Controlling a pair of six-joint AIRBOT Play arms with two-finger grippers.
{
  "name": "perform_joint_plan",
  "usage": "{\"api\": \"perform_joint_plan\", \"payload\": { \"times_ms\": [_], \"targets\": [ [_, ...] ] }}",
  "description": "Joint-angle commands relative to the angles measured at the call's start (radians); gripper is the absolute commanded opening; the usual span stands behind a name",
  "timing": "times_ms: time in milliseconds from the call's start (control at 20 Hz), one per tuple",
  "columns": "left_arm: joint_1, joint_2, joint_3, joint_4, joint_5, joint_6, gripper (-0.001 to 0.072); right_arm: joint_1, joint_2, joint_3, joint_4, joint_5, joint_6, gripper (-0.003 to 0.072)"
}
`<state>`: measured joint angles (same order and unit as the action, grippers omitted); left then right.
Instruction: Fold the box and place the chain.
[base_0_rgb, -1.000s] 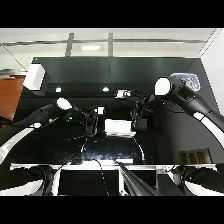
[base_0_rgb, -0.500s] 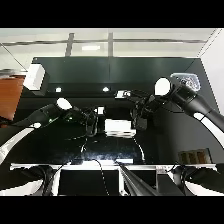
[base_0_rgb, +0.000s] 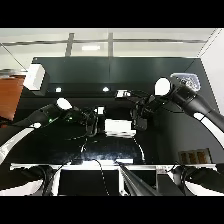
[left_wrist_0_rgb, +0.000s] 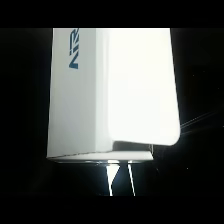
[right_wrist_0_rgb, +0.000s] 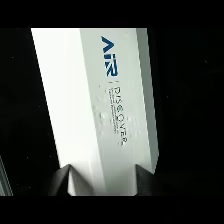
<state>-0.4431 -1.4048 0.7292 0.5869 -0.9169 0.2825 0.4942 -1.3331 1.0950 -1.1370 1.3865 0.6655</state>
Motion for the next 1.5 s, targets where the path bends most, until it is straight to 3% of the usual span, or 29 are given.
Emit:
{"api": "perform_joint_plan", "payload": {
  "times_ms": [0, 250, 300, 350, 1450],
  "targets": [
    [0.000, -0.001, 0.000, 0.000, 0.000, 0.000, 0.0484, 0.000, 0.000, 0.000, -0.002, -0.004, 0.000, 0.0357],
    [0.000, -0.001, 0.000, 0.000, 0.000, 0.000, 0.0483, 0.000, 0.000, 0.000, -0.002, -0.008, 0.000, 0.0355],
    [0.000, -0.001, 0.000, 0.000, 0.000, 0.000, 0.0483, 0.000, 0.000, 0.000, -0.003, -0.009, 0.000, 0.0337],
    [0.000, -0.001, 0.000, 0.000, 0.000, 0.000, 0.0484, 0.000, 0.000, 0.000, -0.003, -0.012, 0.000, 0.0257],
    [0.000, -0.001, 0.000, 0.000, 0.000, 0.000, 0.0483, 0.058, 0.000, -0.016, -0.054, -0.049, 0.013, 0.0259]
  ]
}}
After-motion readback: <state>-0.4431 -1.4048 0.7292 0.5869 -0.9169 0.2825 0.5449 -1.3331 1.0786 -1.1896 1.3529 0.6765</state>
